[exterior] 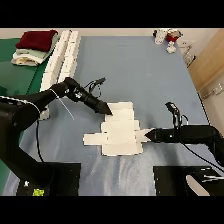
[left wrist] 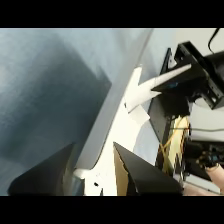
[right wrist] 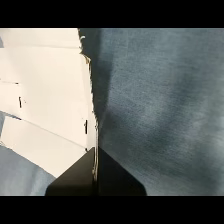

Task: Fold the box.

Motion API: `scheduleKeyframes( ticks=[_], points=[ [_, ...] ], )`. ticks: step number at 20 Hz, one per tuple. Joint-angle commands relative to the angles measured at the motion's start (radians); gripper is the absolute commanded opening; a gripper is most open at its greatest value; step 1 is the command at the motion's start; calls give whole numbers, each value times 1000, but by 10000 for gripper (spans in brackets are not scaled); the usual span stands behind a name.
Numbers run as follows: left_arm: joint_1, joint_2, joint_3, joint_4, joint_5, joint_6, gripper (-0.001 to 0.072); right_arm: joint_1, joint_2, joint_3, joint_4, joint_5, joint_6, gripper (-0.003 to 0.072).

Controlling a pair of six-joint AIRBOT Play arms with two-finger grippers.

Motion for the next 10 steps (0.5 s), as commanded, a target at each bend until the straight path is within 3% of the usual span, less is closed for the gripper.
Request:
scheduleKeyframes(
  ticks=[1, 5, 6, 7, 10],
  points=[
    [-27, -21, 33, 58, -70, 22, 352, 0, 1, 0, -5, 1, 1, 3],
    [-27, -21, 34, 92, -78, 23, 350, 0, 1, 0, -4, 1, 1, 3],
    [-27, -21, 36, 92, -76, 26, 291, 0, 1, 0, -4, 1, 1, 4],
    [-28, -20, 37, 91, -76, 43, 165, 0, 1, 0, -4, 2, 1, 4],
    [-35, -21, 37, 89, -63, 52, 167, 0, 1, 0, -5, 2, 1, 3]
  ],
)
